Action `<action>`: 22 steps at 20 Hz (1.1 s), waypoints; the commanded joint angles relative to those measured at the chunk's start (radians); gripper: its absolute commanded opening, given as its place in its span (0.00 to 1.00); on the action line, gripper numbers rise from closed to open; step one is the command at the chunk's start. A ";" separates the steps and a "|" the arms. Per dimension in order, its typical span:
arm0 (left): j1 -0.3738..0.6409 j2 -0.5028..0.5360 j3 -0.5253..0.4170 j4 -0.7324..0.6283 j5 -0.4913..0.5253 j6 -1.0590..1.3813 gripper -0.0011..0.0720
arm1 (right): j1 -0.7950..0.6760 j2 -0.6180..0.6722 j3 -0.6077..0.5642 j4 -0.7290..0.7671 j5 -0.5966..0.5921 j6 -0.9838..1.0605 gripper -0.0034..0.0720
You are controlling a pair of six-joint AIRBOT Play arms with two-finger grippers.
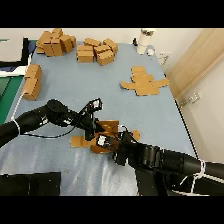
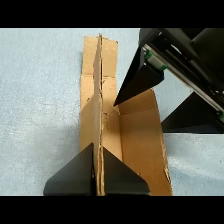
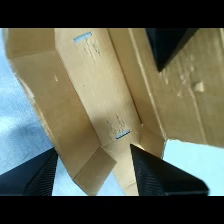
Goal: Fold the box.
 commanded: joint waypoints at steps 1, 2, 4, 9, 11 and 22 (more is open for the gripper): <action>0.000 0.000 0.000 0.000 0.000 0.000 0.03 | -0.007 0.006 0.001 0.008 0.019 -0.083 1.00; 0.000 0.000 0.000 0.000 0.000 0.000 0.03 | -0.011 0.008 0.001 0.006 0.016 -0.083 1.00; 0.000 0.000 0.000 0.000 0.000 0.000 0.03 | -0.014 0.013 0.000 -0.009 -0.004 -0.083 1.00; 0.000 0.000 0.000 0.000 0.000 0.000 0.03 | -0.043 0.077 -0.028 -0.056 0.006 -0.083 1.00; 0.000 0.000 0.000 0.000 0.000 0.000 0.03 | -0.082 0.119 -0.045 -0.057 0.039 -0.113 1.00; 0.000 0.000 0.000 0.000 0.000 0.000 0.03 | -0.505 0.109 -0.046 0.723 0.154 -1.169 1.00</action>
